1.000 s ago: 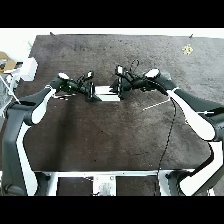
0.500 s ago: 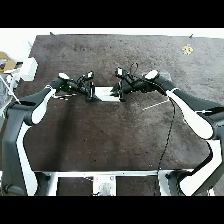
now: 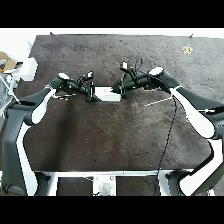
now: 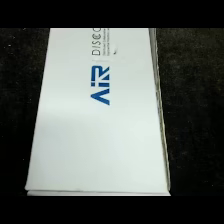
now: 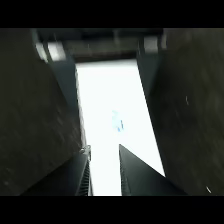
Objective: Fold the box and place the chain.
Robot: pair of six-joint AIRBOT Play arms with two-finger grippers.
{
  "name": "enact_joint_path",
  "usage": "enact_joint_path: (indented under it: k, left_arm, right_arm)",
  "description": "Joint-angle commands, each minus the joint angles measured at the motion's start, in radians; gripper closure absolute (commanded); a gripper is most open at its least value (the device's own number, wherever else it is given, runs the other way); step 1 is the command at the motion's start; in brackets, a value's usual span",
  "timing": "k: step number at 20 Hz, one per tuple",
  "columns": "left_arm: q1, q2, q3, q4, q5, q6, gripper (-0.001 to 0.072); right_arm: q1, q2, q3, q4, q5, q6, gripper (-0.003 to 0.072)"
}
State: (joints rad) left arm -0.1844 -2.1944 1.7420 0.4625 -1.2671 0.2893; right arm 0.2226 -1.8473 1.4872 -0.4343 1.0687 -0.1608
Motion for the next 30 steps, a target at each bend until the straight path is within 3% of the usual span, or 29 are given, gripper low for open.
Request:
enact_joint_path:
  k: [1, 2, 9, 14, 19, 22, 26, 30]
  left_arm:
    - [0.0, 0.0, 0.001, 0.0, 0.003, 0.003, 0.0424]
    - [0.001, 0.0, 0.001, 0.0, 0.003, 0.003, 0.0424]
    - [0.0, 0.0, 0.001, 0.0, 0.003, 0.003, 0.0424]
    - [0.001, 0.0, 0.001, 0.0, 0.003, 0.003, 0.0424]
    - [0.0, 0.0, 0.001, 0.0, 0.003, 0.003, 0.0424]
    - [0.0, 0.0, 0.001, 0.0, 0.003, 0.003, 0.0424]
    - [0.0, 0.0, 0.001, 0.0, 0.003, 0.003, 0.0424]
    - [0.0, 0.0, 0.001, 0.0, 0.003, 0.003, 0.0424]
  right_arm:
    - [-0.008, -0.005, 0.011, 0.064, 0.031, 0.001, 0.0557]
    - [-0.008, -0.014, 0.01, 0.062, 0.031, 0.002, 0.0686]
    - [-0.008, -0.103, 0.009, -0.075, 0.031, 0.009, 0.0685]
    - [-0.009, -0.098, 0.009, -0.118, 0.032, 0.008, 0.0685]
    - [-0.008, 0.058, 0.009, -0.013, 0.031, 0.011, 0.0687]
    - [-0.009, 0.211, 0.006, -0.014, 0.0, 0.127, 0.0687]
    - [-0.01, 0.473, -0.15, -0.015, -0.256, 0.187, 0.0687]
    - [-0.01, 0.778, -0.468, -0.018, -0.656, 0.265, 0.0687]
